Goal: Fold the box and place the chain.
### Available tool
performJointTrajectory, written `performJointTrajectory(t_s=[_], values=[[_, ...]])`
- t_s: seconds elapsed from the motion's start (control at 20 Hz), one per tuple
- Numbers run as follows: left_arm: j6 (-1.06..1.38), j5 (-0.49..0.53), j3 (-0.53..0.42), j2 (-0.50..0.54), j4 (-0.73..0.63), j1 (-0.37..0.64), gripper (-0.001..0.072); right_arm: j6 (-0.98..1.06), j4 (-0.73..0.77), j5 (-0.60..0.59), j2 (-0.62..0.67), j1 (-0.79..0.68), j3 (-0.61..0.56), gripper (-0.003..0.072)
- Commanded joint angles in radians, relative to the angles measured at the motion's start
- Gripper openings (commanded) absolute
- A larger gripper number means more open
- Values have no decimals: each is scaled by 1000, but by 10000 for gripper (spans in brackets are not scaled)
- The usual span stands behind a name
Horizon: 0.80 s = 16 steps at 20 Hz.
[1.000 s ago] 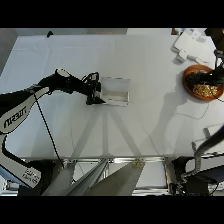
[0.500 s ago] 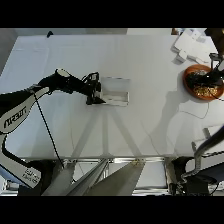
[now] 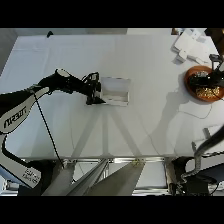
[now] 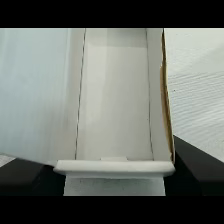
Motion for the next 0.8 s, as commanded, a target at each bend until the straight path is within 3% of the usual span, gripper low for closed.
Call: performJointTrajectory(t_s=[0.0,0.35,0.75], values=[[0,0,0,0,0,0,437,-21,22,-14,43,1,3,368],[0,0,0,0,0,0,437,-108,80,49,84,-13,3,368],[0,0,0,0,0,0,436,-93,122,131,84,-177,3,411]])
